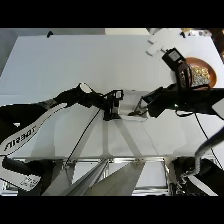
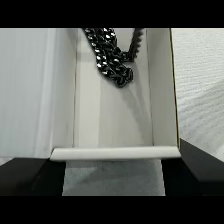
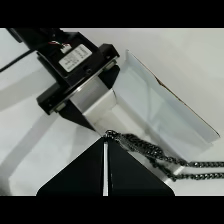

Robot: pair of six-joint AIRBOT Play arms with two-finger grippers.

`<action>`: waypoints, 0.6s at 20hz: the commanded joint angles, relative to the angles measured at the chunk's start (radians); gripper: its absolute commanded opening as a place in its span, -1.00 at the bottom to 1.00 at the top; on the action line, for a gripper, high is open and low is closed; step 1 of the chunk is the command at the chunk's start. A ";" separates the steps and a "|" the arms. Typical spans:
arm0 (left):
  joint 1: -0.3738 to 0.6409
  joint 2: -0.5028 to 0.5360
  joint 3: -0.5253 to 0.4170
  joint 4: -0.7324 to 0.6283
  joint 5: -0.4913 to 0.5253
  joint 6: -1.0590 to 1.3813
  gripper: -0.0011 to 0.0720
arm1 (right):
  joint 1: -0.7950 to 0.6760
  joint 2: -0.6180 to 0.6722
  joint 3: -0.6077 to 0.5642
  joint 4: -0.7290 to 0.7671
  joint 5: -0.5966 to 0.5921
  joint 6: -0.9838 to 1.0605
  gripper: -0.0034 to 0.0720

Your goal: Fold the box and place the chain.

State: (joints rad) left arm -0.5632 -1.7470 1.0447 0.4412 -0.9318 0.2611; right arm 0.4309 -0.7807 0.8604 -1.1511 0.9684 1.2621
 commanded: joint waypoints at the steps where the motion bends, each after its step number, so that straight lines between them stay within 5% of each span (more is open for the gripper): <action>1: 0.001 0.001 0.000 0.000 0.000 0.000 -0.61 | 0.006 -0.051 -0.098 0.004 -0.131 -0.015 -0.87; 6: 0.001 0.001 0.000 0.000 0.000 0.000 -0.61 | 0.006 -0.238 -0.180 0.004 -0.198 -0.015 -0.83; 8: 0.001 0.001 0.000 0.000 0.000 0.000 -0.61 | 0.006 -0.279 -0.181 0.010 -0.180 -0.041 -0.12; 12: 0.001 0.001 0.000 0.001 0.000 0.000 -0.61 | 0.006 -0.260 -0.180 0.011 -0.176 -0.064 -0.09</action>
